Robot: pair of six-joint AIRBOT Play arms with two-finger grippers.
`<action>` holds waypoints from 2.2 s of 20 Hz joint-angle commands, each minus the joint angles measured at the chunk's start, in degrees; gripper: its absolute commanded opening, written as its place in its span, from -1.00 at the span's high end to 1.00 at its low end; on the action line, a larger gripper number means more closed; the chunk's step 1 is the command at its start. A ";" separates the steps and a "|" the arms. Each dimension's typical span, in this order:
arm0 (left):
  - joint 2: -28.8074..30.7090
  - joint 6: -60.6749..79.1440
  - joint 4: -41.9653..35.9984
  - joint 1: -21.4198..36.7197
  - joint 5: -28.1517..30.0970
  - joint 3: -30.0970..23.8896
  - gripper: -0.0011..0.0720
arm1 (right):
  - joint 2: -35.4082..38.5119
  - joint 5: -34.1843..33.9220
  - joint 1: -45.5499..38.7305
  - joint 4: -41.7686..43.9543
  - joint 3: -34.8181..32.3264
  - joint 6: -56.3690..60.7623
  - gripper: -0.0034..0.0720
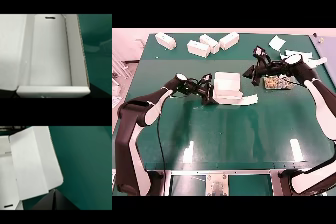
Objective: Fold the box and place the chain.
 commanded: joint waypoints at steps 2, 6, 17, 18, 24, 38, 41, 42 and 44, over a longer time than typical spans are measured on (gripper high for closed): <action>-0.04 0.00 0.02 0.02 0.02 -0.02 -0.65 | 6.95 0.04 -0.26 -8.15 -6.84 8.26 0.92; -0.04 0.00 0.02 0.02 0.02 -0.02 -0.65 | 10.45 -0.90 -0.31 -8.52 -16.33 7.96 0.14; -0.04 0.00 0.02 0.02 0.02 -0.02 -0.65 | 6.08 -0.74 0.61 -3.34 -20.63 -6.05 -0.45; -0.04 0.00 0.02 0.02 0.00 -0.02 -0.65 | 5.66 -1.70 1.09 -3.34 -20.63 -6.32 -0.46; -0.04 0.00 0.02 0.02 0.00 -0.02 -0.65 | 4.42 -6.45 2.29 -3.30 -20.61 -10.14 -0.44; -0.04 0.00 0.00 0.02 -0.02 -0.02 -0.65 | 2.80 -9.35 6.73 3.93 -20.17 -17.38 0.20; -0.04 0.00 0.00 0.02 -0.02 -0.02 -0.65 | 2.25 -9.57 7.04 6.73 -20.17 -19.56 0.13; -0.04 0.00 0.00 0.02 -0.02 -0.02 -0.65 | 2.08 -9.57 7.04 6.75 -20.09 -19.71 0.10; -0.04 -0.02 0.00 0.02 -0.04 -0.02 -0.65 | 1.62 -9.53 7.06 6.84 -19.76 -21.09 -0.01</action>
